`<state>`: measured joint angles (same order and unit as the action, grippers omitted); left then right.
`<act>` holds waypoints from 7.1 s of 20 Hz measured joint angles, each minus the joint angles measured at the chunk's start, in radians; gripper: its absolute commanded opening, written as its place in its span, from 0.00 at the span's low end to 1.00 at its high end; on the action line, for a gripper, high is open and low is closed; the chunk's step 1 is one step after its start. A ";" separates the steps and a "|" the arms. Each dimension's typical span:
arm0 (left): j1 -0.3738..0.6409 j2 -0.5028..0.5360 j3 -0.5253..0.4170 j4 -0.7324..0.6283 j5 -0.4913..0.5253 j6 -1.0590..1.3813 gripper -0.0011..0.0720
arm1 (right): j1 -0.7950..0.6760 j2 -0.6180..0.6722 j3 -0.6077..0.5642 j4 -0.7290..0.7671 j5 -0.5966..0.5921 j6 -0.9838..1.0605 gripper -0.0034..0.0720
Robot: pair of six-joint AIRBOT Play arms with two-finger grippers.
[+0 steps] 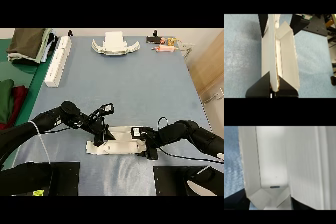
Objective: Fold the box.
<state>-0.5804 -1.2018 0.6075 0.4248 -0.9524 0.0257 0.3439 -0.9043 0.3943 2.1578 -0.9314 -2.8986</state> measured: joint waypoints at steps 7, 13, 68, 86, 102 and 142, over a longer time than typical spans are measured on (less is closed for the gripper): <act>0.000 0.000 0.000 0.000 0.000 0.000 0.04 | 0.000 -0.008 0.000 0.004 0.005 0.000 0.99; 0.000 0.000 0.000 0.000 0.000 0.000 0.04 | 0.000 -0.022 0.000 0.006 0.018 0.000 0.88; 0.000 0.000 0.000 -0.002 0.008 0.000 0.04 | 0.000 -0.010 -0.022 -0.001 0.040 0.000 0.62; 0.002 0.002 0.000 0.006 -0.022 -0.027 0.54 | 0.000 -0.009 -0.022 -0.010 0.034 -0.002 0.62; -0.045 0.396 0.000 0.238 -0.159 -0.913 0.03 | 0.000 -0.009 -0.022 -0.007 0.040 0.000 0.62; -0.094 0.189 0.014 0.163 0.288 -1.226 0.03 | 0.000 -0.009 -0.022 -0.007 0.042 0.000 0.62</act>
<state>-0.6743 -1.0126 0.6220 0.5873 -0.6647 -1.1999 0.3443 -0.9131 0.3721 2.1506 -0.8890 -2.8990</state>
